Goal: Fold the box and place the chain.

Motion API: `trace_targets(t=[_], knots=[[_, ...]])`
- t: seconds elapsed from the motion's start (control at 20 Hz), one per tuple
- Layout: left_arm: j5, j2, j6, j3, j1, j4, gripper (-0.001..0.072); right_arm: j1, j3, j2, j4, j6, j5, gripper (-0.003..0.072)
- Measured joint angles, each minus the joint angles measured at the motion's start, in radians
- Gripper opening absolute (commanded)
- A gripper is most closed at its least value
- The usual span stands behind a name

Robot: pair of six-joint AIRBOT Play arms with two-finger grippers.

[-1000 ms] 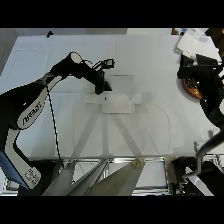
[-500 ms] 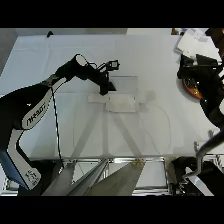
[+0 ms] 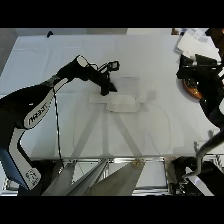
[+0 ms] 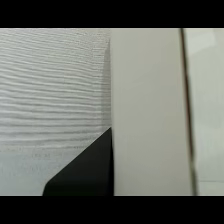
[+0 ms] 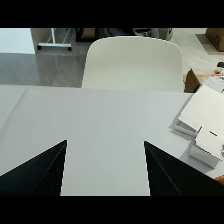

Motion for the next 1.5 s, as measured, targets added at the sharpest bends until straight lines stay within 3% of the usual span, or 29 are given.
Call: trace_targets(t=[0.25, 0.45, 0.55, 0.6, 0.65, 0.85, 1.1, 1.5], knots=[[0.0, -0.001, 0.0, 0.0, 0.0, 0.002, 0.0006, 0.0, 0.005, 0.0, -0.111, 0.0, 0.149, 0.0528], [0.0, -0.001, 0.0, 0.0, 0.0, 0.003, 0.0006, 0.0, 0.026, 0.0, -0.236, 0.008, 0.397, 0.0532], [0.0, -0.001, 0.0, 0.0, 0.0, 0.004, 0.0006, 0.0, 0.039, 0.0, -0.324, 0.044, 0.568, 0.0574], [0.001, -0.001, 0.0, 0.0, 0.0, 0.004, 0.0006, 0.0, 0.043, 0.0, -0.375, 0.07, 0.657, 0.0661], [0.001, -0.001, 0.0, 0.0, 0.0, 0.004, 0.0006, 0.0, 0.046, 0.001, -0.424, 0.09, 0.734, 0.0684], [0.001, -0.001, 0.0, 0.0, 0.0, 0.005, 0.0006, 0.0, 0.051, 0.004, -0.566, 0.125, 0.97, 0.0712], [0.001, -0.001, 0.0, 0.0, 0.0, 0.005, 0.0006, 0.0, 0.053, 0.011, -0.6, 0.113, 1.089, 0.071], [0.001, -0.001, 0.0, 0.0, 0.0, 0.005, 0.0006, 0.0, 0.053, 0.012, -0.604, 0.108, 1.16, 0.071]])
